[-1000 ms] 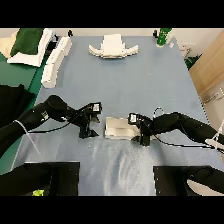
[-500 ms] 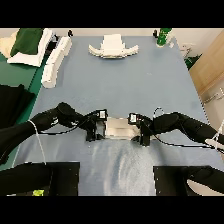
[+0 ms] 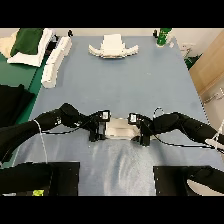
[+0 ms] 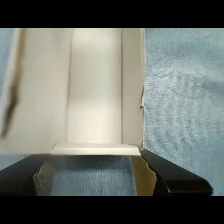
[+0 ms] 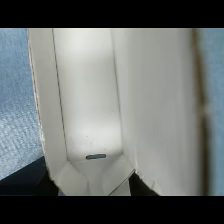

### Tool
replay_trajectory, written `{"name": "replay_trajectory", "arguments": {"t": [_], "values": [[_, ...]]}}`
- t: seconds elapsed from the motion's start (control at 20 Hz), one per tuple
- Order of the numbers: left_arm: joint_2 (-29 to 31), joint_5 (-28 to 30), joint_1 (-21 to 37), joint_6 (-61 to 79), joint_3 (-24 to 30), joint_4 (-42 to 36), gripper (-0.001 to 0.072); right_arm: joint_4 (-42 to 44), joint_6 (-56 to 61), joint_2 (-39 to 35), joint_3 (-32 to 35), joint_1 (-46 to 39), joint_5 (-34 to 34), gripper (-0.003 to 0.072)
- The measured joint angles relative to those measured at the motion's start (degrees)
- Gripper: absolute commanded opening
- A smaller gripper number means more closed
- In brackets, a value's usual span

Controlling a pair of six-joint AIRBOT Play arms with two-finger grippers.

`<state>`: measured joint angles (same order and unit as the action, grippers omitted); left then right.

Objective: Fold the box.

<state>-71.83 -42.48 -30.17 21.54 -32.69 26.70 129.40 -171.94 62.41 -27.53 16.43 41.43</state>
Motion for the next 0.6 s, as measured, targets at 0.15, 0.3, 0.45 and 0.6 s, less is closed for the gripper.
{"name": "replay_trajectory", "arguments": {"t": [0.15,0.3,0.45,0.6], "values": [[-0.4,0.2,-1.2,0.1,0.0,0.0,0.0695,0.0,0.0,0.0,0.0,0.0,0.0,0.0518],[-0.6,0.1,-1.9,0.1,0.0,0.1,0.0695,0.0,-0.1,0.0,0.0,0.0,0.0,0.0518],[-0.7,-0.1,-2.2,-0.9,0.0,0.2,0.0695,0.0,-0.1,0.0,0.0,0.0,0.0,0.0518],[-0.7,-0.6,-2.3,-1.8,0.0,0.3,0.0695,0.0,-0.1,0.0,0.0,0.0,0.0,0.0518]]}}
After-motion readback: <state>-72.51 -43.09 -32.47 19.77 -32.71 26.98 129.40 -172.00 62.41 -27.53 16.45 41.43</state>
